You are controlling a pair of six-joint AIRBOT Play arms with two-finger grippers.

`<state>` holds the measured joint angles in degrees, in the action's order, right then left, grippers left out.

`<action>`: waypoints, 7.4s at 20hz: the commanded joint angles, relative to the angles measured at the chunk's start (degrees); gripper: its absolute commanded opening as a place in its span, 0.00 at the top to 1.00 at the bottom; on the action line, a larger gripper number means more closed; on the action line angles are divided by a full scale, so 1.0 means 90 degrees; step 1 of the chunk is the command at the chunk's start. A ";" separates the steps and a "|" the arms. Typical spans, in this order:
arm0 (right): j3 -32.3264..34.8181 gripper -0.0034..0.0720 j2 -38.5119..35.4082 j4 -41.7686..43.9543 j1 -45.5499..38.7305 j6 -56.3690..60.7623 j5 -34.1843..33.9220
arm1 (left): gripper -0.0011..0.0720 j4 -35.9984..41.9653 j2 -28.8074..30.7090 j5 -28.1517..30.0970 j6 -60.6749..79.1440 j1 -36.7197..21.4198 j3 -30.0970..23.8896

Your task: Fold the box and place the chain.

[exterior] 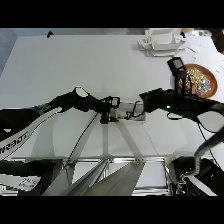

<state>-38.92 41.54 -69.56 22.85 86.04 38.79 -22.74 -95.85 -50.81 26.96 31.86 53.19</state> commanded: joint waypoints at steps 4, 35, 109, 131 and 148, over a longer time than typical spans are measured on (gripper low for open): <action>-0.0002 0.43 0.0527 -0.0413 -0.2028 0.0437 0.0942 | 0.70 -0.0002 0.0002 0.0000 0.0000 -0.0005 0.0000; -0.0002 0.94 0.1875 0.1727 -0.2118 -0.0755 0.0044 | 0.70 -0.0002 0.0002 0.0000 0.0002 -0.0005 0.0000; -0.0313 0.52 0.1518 -0.1741 -0.2538 0.0129 0.1494 | 0.70 -0.0002 0.0002 0.0000 0.0000 -0.0005 0.0000; -0.0279 0.67 0.3713 -0.1804 -0.2188 -0.0109 0.0457 | 0.70 -0.0002 0.0002 0.0000 0.0000 -0.0005 0.0000; -0.0284 0.94 0.0248 -0.0549 -0.0580 -0.0321 0.3279 | 0.70 -0.0002 0.0002 0.0000 0.0000 -0.0002 0.0000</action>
<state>-41.41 50.26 -80.36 14.04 83.48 62.15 -22.74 -95.85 -50.81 26.96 31.86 53.19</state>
